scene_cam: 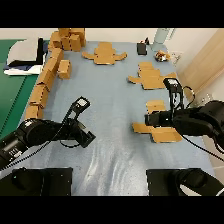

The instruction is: Fold the box.

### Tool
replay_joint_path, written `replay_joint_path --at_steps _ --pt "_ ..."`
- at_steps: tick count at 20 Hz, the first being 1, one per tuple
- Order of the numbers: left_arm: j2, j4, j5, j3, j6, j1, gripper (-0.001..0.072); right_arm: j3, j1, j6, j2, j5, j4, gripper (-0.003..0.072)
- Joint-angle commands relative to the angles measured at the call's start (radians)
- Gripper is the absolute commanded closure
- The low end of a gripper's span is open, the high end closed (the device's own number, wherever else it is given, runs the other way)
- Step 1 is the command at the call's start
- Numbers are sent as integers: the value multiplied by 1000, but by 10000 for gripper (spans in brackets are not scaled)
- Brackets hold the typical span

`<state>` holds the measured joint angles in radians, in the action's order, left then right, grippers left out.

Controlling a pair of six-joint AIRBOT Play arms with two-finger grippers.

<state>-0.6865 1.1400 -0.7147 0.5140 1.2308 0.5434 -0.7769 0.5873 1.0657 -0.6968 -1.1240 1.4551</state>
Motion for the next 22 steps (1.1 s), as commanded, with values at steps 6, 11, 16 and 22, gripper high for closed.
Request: replay_joint_path --at_steps 6,11,16,22 --pt "1 0 0 0 0 -1 3 -1 0 0 0 0 0 602" --pt "1 0 0 0 0 -1 3 -1 0 -1 0 2 0 602" --pt "1 -7 60 0 0 -1 3 -1 0 -1 0 118 -80 602" --pt "0 -68 119 0 0 -1 3 2 0 -61 -16 152 -53 602"
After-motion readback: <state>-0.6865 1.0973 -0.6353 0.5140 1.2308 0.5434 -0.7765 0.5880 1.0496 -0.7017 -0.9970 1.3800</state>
